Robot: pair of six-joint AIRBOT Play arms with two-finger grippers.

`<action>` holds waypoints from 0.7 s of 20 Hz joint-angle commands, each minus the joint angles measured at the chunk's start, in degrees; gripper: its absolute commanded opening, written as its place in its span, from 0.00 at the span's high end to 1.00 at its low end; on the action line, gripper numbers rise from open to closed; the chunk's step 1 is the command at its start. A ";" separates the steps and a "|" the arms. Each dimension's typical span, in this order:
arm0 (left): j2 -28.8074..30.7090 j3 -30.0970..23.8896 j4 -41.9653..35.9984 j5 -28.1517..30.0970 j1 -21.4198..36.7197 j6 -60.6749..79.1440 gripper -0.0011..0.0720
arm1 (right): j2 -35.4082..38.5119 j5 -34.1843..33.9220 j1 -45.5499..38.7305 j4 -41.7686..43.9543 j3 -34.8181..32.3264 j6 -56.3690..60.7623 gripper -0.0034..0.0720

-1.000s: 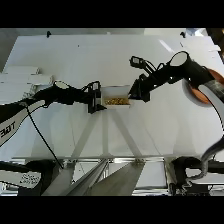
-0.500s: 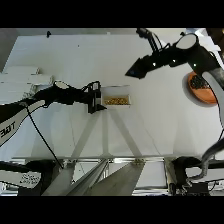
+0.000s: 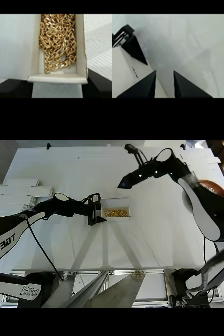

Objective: Fold the box and place the chain.

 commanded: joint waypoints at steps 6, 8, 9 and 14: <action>0.00 0.00 0.00 0.02 0.02 0.00 0.63 | -1.05 14.12 3.32 -0.37 0.48 -7.61 0.62; 0.00 0.00 0.02 0.02 0.02 0.00 0.63 | -0.13 14.10 4.07 -0.28 0.50 -10.38 0.62; 0.00 0.00 0.02 0.02 0.02 0.00 0.63 | 0.52 13.94 4.26 -0.42 0.50 -11.26 0.62; 0.00 0.00 0.00 0.02 0.02 0.00 0.63 | 2.43 15.45 5.57 -4.33 0.46 -13.11 0.57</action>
